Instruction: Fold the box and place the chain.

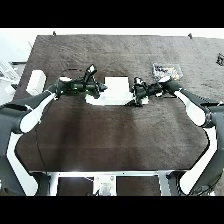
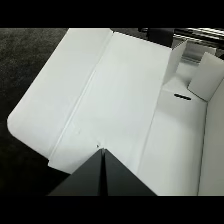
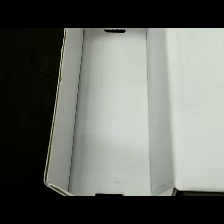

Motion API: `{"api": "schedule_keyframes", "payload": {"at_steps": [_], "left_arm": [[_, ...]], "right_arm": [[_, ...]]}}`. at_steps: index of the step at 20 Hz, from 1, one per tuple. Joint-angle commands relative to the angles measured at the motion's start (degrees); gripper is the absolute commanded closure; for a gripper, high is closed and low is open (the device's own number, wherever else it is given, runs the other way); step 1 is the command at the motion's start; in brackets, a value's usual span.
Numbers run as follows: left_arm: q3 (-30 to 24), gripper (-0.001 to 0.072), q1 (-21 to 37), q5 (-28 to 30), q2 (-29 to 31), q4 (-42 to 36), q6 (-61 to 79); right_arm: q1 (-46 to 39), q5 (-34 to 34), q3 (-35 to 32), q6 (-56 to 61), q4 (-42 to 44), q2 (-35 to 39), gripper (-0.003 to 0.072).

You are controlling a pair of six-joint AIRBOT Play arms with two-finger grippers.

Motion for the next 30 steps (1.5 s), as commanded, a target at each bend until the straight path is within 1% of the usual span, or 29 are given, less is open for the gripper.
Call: {"api": "schedule_keyframes", "payload": {"at_steps": [1, 5, 8, 10, 12, 15, 17, 19, 20, 21, 22, 25, 27, 30], "left_arm": [[0.0, 0.0690, 0.0, -0.4, 0.0, 0.1, -0.1], [0.0, 0.0691, 0.0, -1.6, 1.3, 0.1, 0.3], [0.0, 0.0691, 0.2, -5.4, 4.7, 0.5, 0.5], [-0.2, 0.0692, 0.2, -5.6, 7.7, 2.8, 0.6], [-0.2, 0.0692, 0.2, -5.6, 11.1, 8.0, 0.3], [-0.2, 0.0693, 0.2, -6.4, 15.9, 21.3, -5.6], [-0.8, 0.0692, 0.2, -7.3, 17.4, 28.2, -9.4], [-2.2, 0.0689, 0.2, -7.8, 17.4, 32.0, -10.2], [-3.2, 0.0568, 0.2, -7.7, 17.4, 33.4, -10.3], [-4.5, 0.0137, 0.2, -6.5, 17.2, 33.7, -10.4], [-5.8, 0.0000, 0.2, -4.6, 17.2, 33.5, -10.4], [-8.8, 0.0000, 0.2, -1.1, 17.1, 32.9, -10.4], [-10.0, 0.0000, 0.2, -0.5, 17.1, 30.9, -10.4], [-10.3, 0.0000, 0.2, 0.0, 16.0, 29.0, -9.9]], "right_arm": [[0.0, 0.0, 0.0, 0.0, 0.0, 0.0, 0.0095], [0.0, 0.0, 0.0, 0.0, 0.0, 0.0, 0.0096], [0.0, 0.0, 0.0, 0.0, 0.0, 0.0, 0.0095], [0.0, 0.0, 0.0, 0.0, 0.0, 0.0, 0.0096], [0.0, 0.0, 0.0, 0.0, 0.0, 0.0, 0.0095], [0.0, 0.0, 0.0, 0.0, 0.0, 0.0, 0.0095], [0.0, 0.0, 0.0, 0.0, 0.0, 0.0, 0.0095], [0.0, 0.0, 0.0, 0.0, 0.0, 0.0, 0.0095], [0.0, 0.0, 0.0, 0.0, 0.0, 0.0, 0.0095], [0.0, 0.0, 0.0, 0.0, 0.0, 0.0, 0.0095], [0.0, 0.0, 0.0, 0.0, 0.0, 0.0, 0.0095], [0.0, 0.0, 0.0, 0.0, 0.0, 0.0, 0.0096], [0.0, 0.0, 0.0, 0.0, 0.0, 0.0, 0.0095], [0.0, 0.0, 0.0, 0.0, 0.0, 0.0, 0.0095]]}}
